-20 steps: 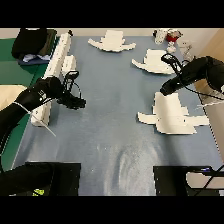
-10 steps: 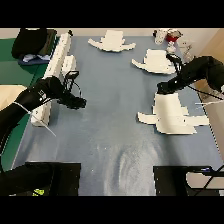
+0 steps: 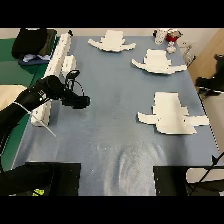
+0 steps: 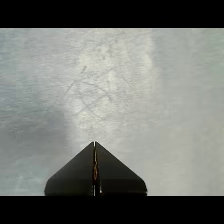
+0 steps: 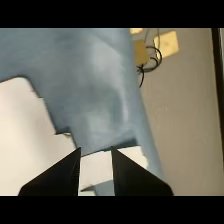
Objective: Fold the box.
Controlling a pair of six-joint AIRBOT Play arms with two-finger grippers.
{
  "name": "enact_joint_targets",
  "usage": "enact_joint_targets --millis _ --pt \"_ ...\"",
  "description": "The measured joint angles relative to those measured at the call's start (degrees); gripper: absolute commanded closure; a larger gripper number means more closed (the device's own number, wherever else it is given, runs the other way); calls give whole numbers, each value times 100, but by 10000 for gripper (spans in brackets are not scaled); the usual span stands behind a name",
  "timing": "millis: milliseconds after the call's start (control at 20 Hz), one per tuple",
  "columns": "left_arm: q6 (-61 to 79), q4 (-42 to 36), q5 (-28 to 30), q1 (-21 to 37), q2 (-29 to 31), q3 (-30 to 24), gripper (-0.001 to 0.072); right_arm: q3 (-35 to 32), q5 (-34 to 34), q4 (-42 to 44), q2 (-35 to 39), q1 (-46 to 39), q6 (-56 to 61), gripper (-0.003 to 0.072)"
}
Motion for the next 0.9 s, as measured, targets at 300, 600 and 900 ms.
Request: enact_joint_targets --millis 300,600,900 --pt "26 -511 -164 0 0 0 695 122 -787 1158 -719 -1707 -1270 173" --pt "42 -804 -247 0 0 0 695 72 -1222 1779 -1298 -2238 -2295 183" --pt "42 -1014 -271 0 0 0 695 -85 -1670 2667 -1615 -2299 -3077 630"
